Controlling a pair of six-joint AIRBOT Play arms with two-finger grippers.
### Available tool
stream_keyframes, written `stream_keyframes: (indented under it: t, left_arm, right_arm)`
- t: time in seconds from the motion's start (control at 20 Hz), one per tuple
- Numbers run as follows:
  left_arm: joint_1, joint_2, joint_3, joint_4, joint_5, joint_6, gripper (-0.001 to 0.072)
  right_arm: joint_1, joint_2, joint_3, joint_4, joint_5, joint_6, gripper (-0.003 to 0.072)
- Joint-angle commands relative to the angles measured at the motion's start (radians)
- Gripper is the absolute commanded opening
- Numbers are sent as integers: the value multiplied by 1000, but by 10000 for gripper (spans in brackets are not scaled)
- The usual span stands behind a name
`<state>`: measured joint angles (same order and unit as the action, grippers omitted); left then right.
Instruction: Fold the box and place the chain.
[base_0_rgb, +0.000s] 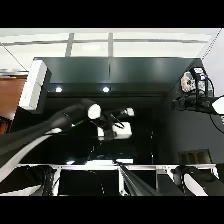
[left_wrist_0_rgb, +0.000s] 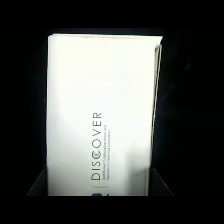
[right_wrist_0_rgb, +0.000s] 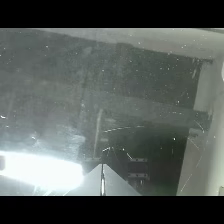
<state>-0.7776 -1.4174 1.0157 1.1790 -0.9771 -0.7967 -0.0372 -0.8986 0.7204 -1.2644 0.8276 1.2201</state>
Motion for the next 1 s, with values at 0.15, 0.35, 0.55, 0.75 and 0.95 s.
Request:
stream_keyframes:
  t: [0.15,0.35,0.55,0.75,0.95]
  left_arm:
    - [376,319,-129,379,-334,-476,162]
    - [829,551,-279,412,-326,-494,166]
    - [1308,607,-327,400,-262,-482,166]
    - [1585,579,-334,200,-100,-321,165]
    - [1588,475,-334,39,-5,-56,166]
  right_arm:
    - [0,-1,-1,16,0,0,14]
    - [0,-1,-1,34,-2,0,14]
    - [0,-1,-1,45,-2,0,14]
    - [0,-1,-1,60,-2,0,14]
    - [0,-1,-1,87,-3,0,14]
